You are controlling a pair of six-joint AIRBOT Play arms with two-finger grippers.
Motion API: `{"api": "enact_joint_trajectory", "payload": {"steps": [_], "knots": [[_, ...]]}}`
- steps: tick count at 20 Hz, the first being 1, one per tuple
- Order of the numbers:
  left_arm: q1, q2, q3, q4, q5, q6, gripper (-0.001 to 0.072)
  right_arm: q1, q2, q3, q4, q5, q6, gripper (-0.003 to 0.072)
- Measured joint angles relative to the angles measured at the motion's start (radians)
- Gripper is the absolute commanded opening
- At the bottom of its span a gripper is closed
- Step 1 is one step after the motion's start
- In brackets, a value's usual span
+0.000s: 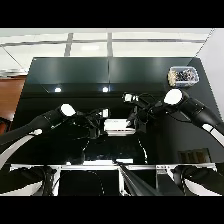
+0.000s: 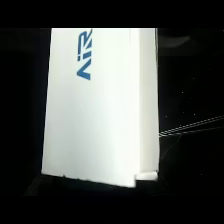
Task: Fold the box and place the chain.
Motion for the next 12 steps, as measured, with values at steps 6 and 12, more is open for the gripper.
{"api": "enact_joint_trajectory", "payload": {"steps": [6, 12], "knots": [[0.0, 0.0, 0.0, 0.0, 0.0, 0.0, 0.0387, 0.0, -0.001, -0.006, 0.0, -0.008, 0.0, 0.0302], [0.0, 0.0, 0.0, 0.0, -0.001, 0.001, 0.0387, 0.0, -0.002, -0.013, 0.001, -0.011, 0.0, 0.0303]]}}
